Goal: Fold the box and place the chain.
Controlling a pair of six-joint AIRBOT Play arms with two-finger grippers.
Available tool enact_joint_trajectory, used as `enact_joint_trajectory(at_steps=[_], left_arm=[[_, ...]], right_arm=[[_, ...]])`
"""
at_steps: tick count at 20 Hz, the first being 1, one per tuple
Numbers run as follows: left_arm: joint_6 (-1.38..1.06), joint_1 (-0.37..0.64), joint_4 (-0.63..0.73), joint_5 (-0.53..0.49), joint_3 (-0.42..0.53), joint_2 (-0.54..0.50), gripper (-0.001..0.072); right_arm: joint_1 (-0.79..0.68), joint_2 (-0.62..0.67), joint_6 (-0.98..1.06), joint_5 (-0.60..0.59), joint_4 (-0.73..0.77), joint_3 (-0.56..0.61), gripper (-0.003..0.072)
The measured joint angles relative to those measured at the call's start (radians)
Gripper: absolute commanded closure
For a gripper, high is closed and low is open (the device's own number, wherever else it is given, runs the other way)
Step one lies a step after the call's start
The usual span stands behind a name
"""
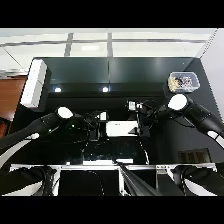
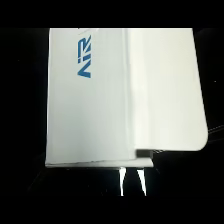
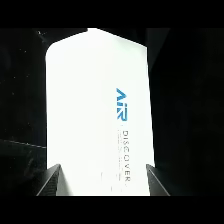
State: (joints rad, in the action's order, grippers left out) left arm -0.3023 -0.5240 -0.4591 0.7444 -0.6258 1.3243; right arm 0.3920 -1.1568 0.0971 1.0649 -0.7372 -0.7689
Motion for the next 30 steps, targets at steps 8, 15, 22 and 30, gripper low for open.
enact_joint_trajectory(at_steps=[8,15,22,30], left_arm=[[0.002,0.0,0.0,-0.002,0.0,0.0,0.0318],[0.0,0.0,0.001,-0.004,0.0,0.0,0.0317],[-0.001,0.0,0.0,-0.001,0.0,0.0,0.0317],[-0.001,0.0,0.0,-0.001,0.0,0.0,0.0317]], right_arm=[[0.0,0.0,0.114,-0.018,-0.053,0.0,0.0502],[0.001,0.01,0.153,-0.028,-0.074,0.0,0.0501],[0.001,0.022,0.192,-0.028,-0.077,-0.001,0.061],[0.002,0.023,0.202,-0.023,-0.076,0.0,0.0607]])
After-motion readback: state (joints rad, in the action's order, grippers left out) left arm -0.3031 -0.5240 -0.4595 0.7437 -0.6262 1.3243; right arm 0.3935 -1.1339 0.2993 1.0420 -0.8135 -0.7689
